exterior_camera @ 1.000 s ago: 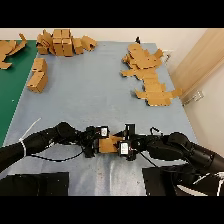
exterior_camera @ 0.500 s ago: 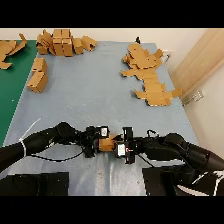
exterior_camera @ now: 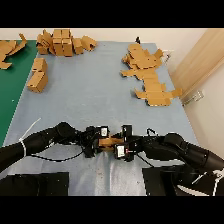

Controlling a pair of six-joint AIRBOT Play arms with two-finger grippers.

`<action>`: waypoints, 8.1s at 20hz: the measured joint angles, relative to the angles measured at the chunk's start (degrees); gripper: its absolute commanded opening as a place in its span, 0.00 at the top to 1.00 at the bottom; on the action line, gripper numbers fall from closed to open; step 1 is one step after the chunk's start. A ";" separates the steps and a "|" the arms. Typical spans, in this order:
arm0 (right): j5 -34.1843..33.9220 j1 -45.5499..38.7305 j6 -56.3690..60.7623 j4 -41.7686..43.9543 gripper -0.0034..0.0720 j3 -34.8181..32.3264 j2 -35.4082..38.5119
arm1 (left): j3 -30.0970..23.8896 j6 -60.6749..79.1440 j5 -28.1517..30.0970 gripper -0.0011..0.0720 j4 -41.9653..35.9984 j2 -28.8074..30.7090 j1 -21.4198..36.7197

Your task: Fold the box.

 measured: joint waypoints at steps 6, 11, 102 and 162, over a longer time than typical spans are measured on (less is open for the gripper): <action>0.22 0.07 -0.15 -0.20 0.61 0.00 1.64 | 0.00 0.00 0.00 0.49 0.00 0.00 0.00; 0.15 0.07 -0.17 -0.20 0.72 0.00 0.52 | 0.00 0.00 0.00 0.49 0.02 0.00 0.00; 37.35 17.86 113.00 19.08 0.96 -12.94 -6.27 | 0.00 0.00 0.00 0.49 0.00 0.00 0.00; 25.44 -13.97 97.59 5.16 0.95 -12.07 9.60 | 56.17 -43.17 10.58 0.49 0.39 -37.66 46.77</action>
